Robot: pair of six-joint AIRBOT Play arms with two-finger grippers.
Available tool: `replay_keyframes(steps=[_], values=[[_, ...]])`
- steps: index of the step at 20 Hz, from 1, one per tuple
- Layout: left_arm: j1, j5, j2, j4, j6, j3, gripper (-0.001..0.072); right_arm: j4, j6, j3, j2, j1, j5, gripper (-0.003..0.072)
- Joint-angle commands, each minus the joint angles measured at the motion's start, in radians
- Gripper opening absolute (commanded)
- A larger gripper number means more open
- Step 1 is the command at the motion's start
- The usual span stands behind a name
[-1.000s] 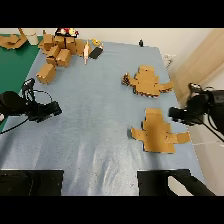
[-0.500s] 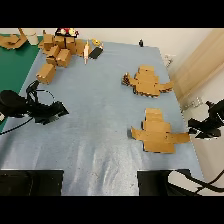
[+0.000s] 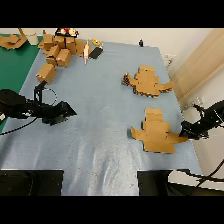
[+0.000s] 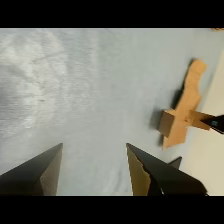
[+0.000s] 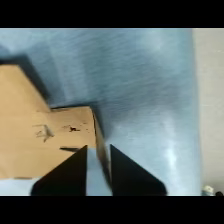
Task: Fold the box.
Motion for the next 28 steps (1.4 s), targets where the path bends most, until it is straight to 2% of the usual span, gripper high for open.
replay_keyframes(steps=[1,2,5,8,9,13,15,16,17,18,22,26,28], values=[[0.0,-0.03,-0.001,-0.093,0.118,0.0,0.0619,0.147,-0.074,0.0,-0.007,0.012,-0.122,0.0068],[0.0,-0.031,-0.001,-0.097,0.135,0.0,0.0619,0.201,-0.087,0.0,-0.007,0.024,-0.156,0.0004],[0.0,-0.05,-0.001,-0.096,0.149,0.0,0.0618,0.385,-0.098,-0.001,-0.006,0.106,-0.25,0.0003],[0.0,-0.051,-0.001,-0.096,0.182,0.0,0.0618,0.437,-0.082,-0.002,0.011,0.26,-0.262,0.0003],[0.0,-0.052,-0.001,-0.096,0.187,0.0,0.0618,0.438,-0.068,-0.006,0.027,0.32,-0.222,0.0002],[0.0,-0.084,-0.001,-0.096,0.195,0.0,0.0618,0.468,-0.049,-0.097,0.102,0.531,0.072,0.0002],[0.0,-0.103,-0.001,-0.095,0.195,0.0,0.0618,0.475,-0.052,-0.127,0.109,0.603,0.13,0.0004],[0.0,-0.111,-0.001,-0.095,0.195,0.0,0.0618,0.475,-0.054,-0.128,0.109,0.629,0.132,0.0071],[0.0,-0.118,-0.001,-0.095,0.195,0.0,0.0618,0.478,-0.053,-0.128,0.109,0.645,0.142,0.0219],[0.0,-0.116,-0.001,-0.095,0.195,0.0,0.0618,0.479,-0.053,-0.128,0.109,0.659,0.155,0.0262],[0.0,-0.056,-0.001,-0.094,0.195,0.0,0.0619,0.461,-0.053,-0.128,0.095,0.669,0.233,0.0262],[0.0,-0.057,0.0,-0.095,0.185,0.0,0.0619,0.366,-0.042,-0.128,0.05,0.669,0.232,0.0262],[0.0,-0.075,0.0,-0.095,0.185,0.0,0.0618,0.374,-0.042,-0.129,0.03,0.669,0.229,0.0261]])
